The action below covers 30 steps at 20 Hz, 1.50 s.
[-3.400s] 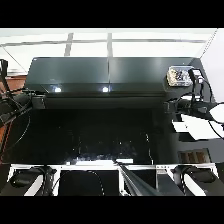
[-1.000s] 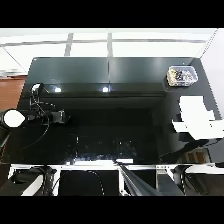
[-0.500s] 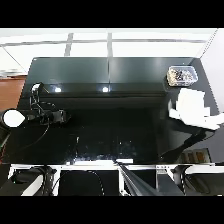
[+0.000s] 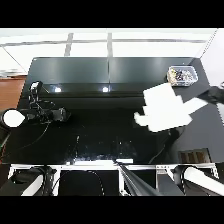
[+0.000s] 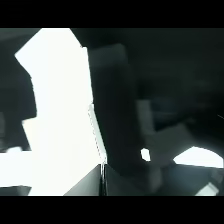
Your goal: Fold the box and place the chain.
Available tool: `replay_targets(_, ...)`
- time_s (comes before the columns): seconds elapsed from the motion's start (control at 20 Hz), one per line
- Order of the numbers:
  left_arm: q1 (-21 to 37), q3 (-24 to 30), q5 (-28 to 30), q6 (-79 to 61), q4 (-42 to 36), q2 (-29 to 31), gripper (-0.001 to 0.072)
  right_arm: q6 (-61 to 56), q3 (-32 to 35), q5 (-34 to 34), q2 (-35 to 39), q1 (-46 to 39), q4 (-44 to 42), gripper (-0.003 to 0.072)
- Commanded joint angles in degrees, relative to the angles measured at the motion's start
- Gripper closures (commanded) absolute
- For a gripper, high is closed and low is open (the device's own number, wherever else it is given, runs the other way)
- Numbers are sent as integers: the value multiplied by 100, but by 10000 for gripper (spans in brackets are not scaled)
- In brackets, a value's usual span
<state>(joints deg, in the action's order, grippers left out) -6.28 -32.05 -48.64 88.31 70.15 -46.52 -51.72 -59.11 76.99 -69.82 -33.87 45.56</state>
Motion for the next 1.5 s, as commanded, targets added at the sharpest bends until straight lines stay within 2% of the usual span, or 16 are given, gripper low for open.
replay_targets(0.0,-20,13,68,-11,-48,-4,6,271,1611,-813,1008,1147,-1445,671)
replay_targets(0.15,-24,15,208,-26,-238,-11,7,273,3051,-2667,1464,2347,-2317,670)
replay_targets(0.25,-24,15,350,-151,-474,-61,7,297,3665,-3641,1467,3154,-2822,670)
replay_targets(0.3,-24,15,369,-181,-542,-114,7,297,3803,-3877,1467,3497,-2804,670)
replay_targets(0.4,-22,9,363,-221,-809,-341,7,297,3853,-3998,1467,4048,-2771,670)
replay_targets(0.5,-9,-107,205,-695,-1449,-804,23,295,3853,-4068,1467,4345,-2774,670)
replay_targets(0.65,111,-581,-643,-1963,-3386,-2031,23,295,3853,-4129,1467,4439,-2776,670)
replay_targets(0.7,142,-763,-911,-2124,-3805,-2459,23,295,3853,-4135,1467,4439,-2776,670)
replay_targets(0.85,81,-1237,-1390,-2035,-3875,-3440,22,295,3853,-4127,1467,4439,-2776,670)
replay_targets(0.95,-13,-1357,-1613,-2044,-3941,-3849,22,295,3853,-4070,1467,4439,-2765,670)
replay_targets(1.25,-446,-1401,-1825,-2712,-4848,-4444,23,295,3853,-4011,1467,4439,-2686,670)
replay_targets(1.35,-577,-1563,-2249,-3108,-4927,-4653,23,295,3853,-3932,1467,4439,-2686,670)
replay_targets(1.4,-605,-1718,-2647,-3294,-4894,-4795,49,297,3853,-3897,1467,4439,-2684,670)
replay_targets(1.45,-605,-1895,-3027,-3429,-4798,-4931,140,295,3853,-3873,1467,4439,-2656,670)
